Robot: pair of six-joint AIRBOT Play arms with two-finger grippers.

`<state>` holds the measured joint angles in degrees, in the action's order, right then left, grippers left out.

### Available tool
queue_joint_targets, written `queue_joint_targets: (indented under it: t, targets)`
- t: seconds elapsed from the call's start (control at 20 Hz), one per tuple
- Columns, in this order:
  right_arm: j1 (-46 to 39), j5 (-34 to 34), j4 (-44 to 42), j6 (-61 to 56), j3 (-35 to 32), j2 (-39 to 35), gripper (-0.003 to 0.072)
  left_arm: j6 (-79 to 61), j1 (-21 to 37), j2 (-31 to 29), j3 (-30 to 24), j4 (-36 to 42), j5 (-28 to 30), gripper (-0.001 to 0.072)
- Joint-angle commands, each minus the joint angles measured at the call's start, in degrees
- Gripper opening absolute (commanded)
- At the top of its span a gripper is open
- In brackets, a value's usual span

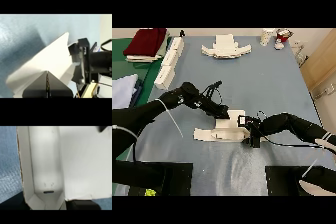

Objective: Fold the box.

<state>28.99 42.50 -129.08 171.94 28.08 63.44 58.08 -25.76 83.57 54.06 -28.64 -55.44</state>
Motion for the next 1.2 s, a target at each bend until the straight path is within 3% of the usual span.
queue_joint_targets:
  t: [0.0,0.25,0.45,0.55,0.7,1.0,1.15]
  targets:
    - [0.04,-0.02,-0.02,0.04,0.04,-0.02,0.0505,0.48,0.5,4.59,0.46,0.28,-1.05,0.0014]
    - [0.04,-0.02,0.0,0.04,0.07,-0.02,0.0505,-0.39,0.5,5.68,0.74,0.35,-1.36,0.0014]
    - [0.04,-0.02,0.0,0.04,0.07,-0.02,0.0504,-6.82,0.66,2.75,4.11,-0.35,-5.68,0.0011]
    - [0.04,-0.02,-0.02,0.04,0.04,-0.02,0.0505,-7.76,0.85,-2.64,4.26,-4.59,-5.9,0.0011]
    - [0.04,-0.02,0.0,0.04,0.07,-0.02,0.0505,-8.02,0.33,-13.55,3.17,-16.87,-5.73,0.001]
    - [0.04,-0.02,0.0,0.04,0.07,-0.02,0.0505,-20.94,-4.61,-35.23,-9.64,-23.89,1.95,0.0012]
    - [0.04,-0.02,0.0,0.04,0.07,-0.02,0.0505,-33.29,-4.33,-38.64,-14.75,-25.2,2.08,0.0025]
